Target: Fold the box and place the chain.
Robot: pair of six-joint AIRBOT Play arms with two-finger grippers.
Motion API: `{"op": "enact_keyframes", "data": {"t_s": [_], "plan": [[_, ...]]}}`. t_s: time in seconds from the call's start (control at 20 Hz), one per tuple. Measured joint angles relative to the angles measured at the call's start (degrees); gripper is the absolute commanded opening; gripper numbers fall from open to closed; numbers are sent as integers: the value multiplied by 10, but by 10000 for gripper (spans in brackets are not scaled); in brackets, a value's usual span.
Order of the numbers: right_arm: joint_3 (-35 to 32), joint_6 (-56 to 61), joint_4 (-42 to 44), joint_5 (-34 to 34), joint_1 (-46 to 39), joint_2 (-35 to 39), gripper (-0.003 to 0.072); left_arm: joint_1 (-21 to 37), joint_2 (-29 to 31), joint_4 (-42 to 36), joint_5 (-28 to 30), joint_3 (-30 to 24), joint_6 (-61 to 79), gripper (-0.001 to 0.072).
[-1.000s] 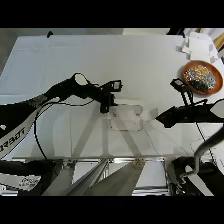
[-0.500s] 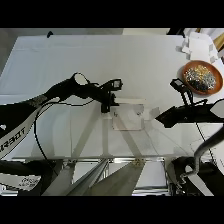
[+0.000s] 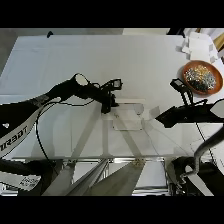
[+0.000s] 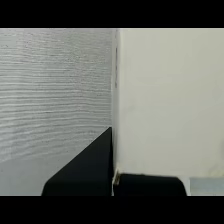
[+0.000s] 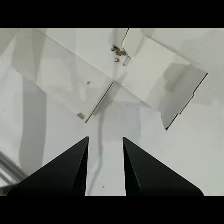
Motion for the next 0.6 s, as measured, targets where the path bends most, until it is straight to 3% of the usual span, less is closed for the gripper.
{"op": "enact_keyframes", "data": {"t_s": [0.35, 0.5, 0.6], "plan": [[0, 0, 0, 2, 0, 0, 233, 0, 0, 2, 0, 0, -3, 11], [0, 0, 5, 3, 0, 0, 19, 0, 0, 2, 0, 0, -3, 11], [0, -16, 22, 3, 1, 0, 16, 0, 0, 2, 0, 0, -3, 11]]}}
